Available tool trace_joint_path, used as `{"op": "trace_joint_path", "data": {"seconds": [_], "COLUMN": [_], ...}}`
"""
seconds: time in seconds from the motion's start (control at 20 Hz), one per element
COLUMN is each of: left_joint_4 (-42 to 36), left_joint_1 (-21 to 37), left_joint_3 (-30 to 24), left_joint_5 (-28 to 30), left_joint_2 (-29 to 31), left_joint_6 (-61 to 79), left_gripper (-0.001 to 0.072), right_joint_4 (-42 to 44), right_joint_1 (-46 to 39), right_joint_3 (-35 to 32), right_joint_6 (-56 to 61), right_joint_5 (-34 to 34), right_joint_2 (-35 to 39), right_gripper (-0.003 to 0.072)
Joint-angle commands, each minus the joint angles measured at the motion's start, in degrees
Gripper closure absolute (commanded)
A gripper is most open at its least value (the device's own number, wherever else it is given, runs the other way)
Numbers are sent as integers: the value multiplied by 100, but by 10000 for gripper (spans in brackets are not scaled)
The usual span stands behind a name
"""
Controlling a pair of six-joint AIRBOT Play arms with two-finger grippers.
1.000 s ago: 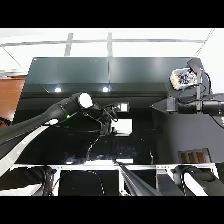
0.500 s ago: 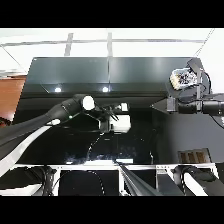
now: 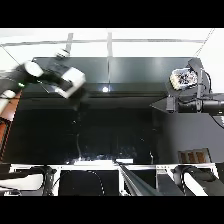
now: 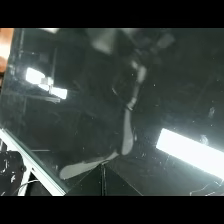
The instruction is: Fold the box and place the chain.
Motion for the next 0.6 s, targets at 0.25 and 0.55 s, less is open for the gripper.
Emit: {"op": "trace_joint_path", "data": {"seconds": [0.25, 0.55], "left_joint_4": [162, 149], "left_joint_1": [2004, 1786], "left_joint_3": [2852, 3587], "left_joint_5": [-1038, -844], "left_joint_2": [-2107, -3084], "left_joint_6": [-1038, -1045], "left_gripper": [374, 303], "right_joint_4": [13, 13], "right_joint_1": [-2, -2], "right_joint_3": [4, 4], "right_joint_6": [0, 17], "right_joint_5": [-595, -686], "right_joint_2": [4, 4], "right_gripper": [673, 673]}}
